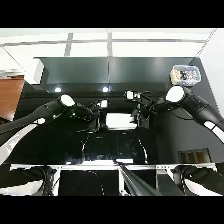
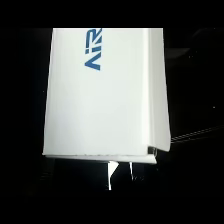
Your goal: Fold the box and place the chain.
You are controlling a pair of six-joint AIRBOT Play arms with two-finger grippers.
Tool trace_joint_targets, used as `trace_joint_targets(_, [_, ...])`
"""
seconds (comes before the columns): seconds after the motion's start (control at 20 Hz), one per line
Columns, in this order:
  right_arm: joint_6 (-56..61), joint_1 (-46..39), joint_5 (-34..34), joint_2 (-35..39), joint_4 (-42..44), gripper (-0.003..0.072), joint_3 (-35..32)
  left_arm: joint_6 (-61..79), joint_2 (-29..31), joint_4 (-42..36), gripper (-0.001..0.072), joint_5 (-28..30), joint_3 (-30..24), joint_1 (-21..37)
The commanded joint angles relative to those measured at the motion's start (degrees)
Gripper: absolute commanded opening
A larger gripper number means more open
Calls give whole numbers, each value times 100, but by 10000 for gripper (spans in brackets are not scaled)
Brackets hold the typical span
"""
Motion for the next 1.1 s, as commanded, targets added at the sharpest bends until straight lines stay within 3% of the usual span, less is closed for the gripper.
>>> trace_joint_targets(0.0, [90,7,-17,63,-4,246,57,4,-4,0,351,2,0,-4])
trace_joint_targets(0.25, [299,7,-66,96,-7,221,136,4,-4,0,351,2,0,-4])
trace_joint_targets(0.3, [341,7,-55,96,-9,87,136,4,-4,0,351,2,0,-4])
trace_joint_targets(0.35, [341,9,-39,94,-7,56,131,4,-4,0,351,2,0,-4])
trace_joint_targets(0.65, [341,9,94,83,-7,58,131,4,-4,0,351,2,0,-4])
trace_joint_targets(0.9, [339,9,170,83,-39,112,131,4,-4,0,351,2,0,-4])
trace_joint_targets(0.95, [341,9,157,83,-103,161,131,4,-4,0,351,2,0,-4])
trace_joint_targets(1.05, [341,9,155,83,-162,160,131,4,-4,0,351,2,0,-4])
